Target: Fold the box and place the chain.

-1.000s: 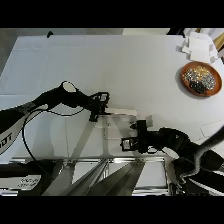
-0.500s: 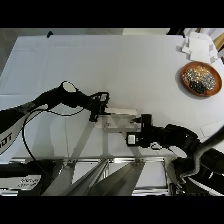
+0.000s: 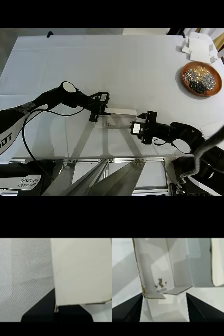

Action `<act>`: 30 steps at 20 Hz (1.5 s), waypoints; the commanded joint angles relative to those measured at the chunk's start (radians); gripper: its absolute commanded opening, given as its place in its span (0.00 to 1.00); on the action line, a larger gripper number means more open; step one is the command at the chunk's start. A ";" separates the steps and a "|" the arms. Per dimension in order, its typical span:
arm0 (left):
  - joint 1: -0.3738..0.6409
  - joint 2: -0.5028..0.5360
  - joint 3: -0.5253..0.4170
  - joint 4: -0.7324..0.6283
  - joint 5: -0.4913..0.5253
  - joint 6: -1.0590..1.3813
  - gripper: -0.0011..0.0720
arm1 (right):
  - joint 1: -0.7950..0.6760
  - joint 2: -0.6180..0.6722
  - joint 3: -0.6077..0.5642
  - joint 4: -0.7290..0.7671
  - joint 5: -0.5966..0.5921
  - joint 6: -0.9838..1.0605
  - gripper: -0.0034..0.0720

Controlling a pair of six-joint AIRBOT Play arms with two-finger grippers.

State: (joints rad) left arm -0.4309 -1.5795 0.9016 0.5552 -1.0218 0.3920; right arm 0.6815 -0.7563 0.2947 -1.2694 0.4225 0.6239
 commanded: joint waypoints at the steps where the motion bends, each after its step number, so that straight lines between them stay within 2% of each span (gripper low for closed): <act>1: -0.001 0.000 0.000 0.000 0.000 0.000 0.03 | -0.048 -0.005 0.000 0.100 0.004 -0.005 0.83; 7: -0.001 0.000 0.000 0.000 0.000 0.000 0.03 | -0.111 -0.011 0.000 0.134 0.009 -0.029 0.83; 13: -0.001 0.000 0.000 0.000 0.000 0.000 0.03 | -0.215 -0.018 0.001 0.396 0.114 -0.499 0.83; 16: -0.001 0.000 0.000 0.000 0.000 0.000 0.03 | -0.242 -0.092 0.016 0.444 0.153 -0.503 0.83; 17: -0.001 0.000 0.000 0.000 0.000 0.000 0.03 | -0.240 -0.109 0.023 0.425 0.190 -0.502 0.83; 19: -0.001 0.000 0.000 0.000 0.000 0.000 0.03 | -0.201 -0.076 0.023 0.285 0.230 -0.468 0.83; 22: -0.001 0.000 0.000 0.000 0.000 0.000 0.03 | -0.146 0.064 0.011 0.075 0.229 -0.279 0.83; 26: -0.001 0.000 0.000 0.000 0.000 0.000 0.03 | 0.022 0.158 -0.066 0.058 0.191 -0.151 0.85; 30: -0.001 0.000 0.000 0.000 0.000 0.000 0.03 | 0.160 0.125 -0.090 0.034 0.017 -0.119 0.85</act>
State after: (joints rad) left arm -0.4313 -1.5795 0.9016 0.5552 -1.0222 0.3920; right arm 0.7536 -0.6281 0.2253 -1.1927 0.5541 0.4492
